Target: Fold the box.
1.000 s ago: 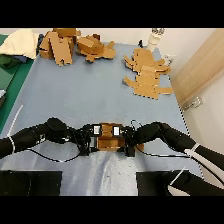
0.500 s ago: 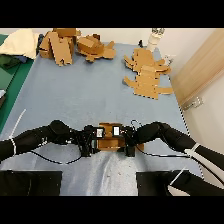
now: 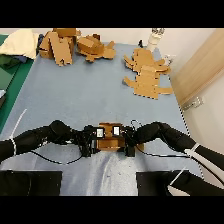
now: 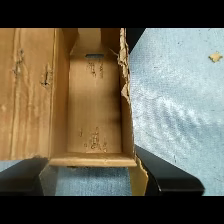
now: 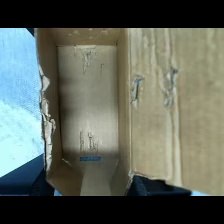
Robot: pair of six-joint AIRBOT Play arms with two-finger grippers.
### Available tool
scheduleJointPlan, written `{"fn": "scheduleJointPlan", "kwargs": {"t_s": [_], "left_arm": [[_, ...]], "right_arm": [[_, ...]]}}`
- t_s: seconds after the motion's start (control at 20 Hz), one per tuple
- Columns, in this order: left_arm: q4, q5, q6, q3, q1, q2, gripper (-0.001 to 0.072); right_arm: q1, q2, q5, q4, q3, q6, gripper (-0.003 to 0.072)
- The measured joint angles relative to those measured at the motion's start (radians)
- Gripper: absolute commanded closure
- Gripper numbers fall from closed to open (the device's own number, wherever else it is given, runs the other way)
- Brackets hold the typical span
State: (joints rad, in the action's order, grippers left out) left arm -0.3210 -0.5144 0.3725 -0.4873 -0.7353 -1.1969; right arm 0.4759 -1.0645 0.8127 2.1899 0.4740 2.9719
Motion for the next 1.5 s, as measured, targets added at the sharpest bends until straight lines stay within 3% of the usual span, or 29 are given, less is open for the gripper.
{"fn": "scheduleJointPlan", "kwargs": {"t_s": [1.15,1.2,1.3,1.35,1.5], "left_arm": [[-0.001,0.017,-0.026,0.001,-0.001,-0.001,0.0225],[-0.001,0.017,-0.026,0.001,-0.001,-0.001,0.0225],[-0.001,0.017,-0.026,0.001,-0.001,-0.001,0.0225],[-0.001,0.017,-0.026,0.001,-0.001,-0.001,0.0225],[-0.001,0.019,-0.026,0.001,-0.001,-0.001,0.0225]], "right_arm": [[-0.001,0.201,0.200,-0.198,0.011,-0.396,0.0094],[-0.001,0.211,0.222,-0.214,0.021,-0.441,0.0185],[0.000,0.235,0.256,-0.254,0.055,-0.573,0.0562],[-0.001,0.246,0.274,-0.269,0.076,-0.653,0.0674],[0.000,0.277,0.303,-0.275,0.131,-0.954,0.0685]]}}
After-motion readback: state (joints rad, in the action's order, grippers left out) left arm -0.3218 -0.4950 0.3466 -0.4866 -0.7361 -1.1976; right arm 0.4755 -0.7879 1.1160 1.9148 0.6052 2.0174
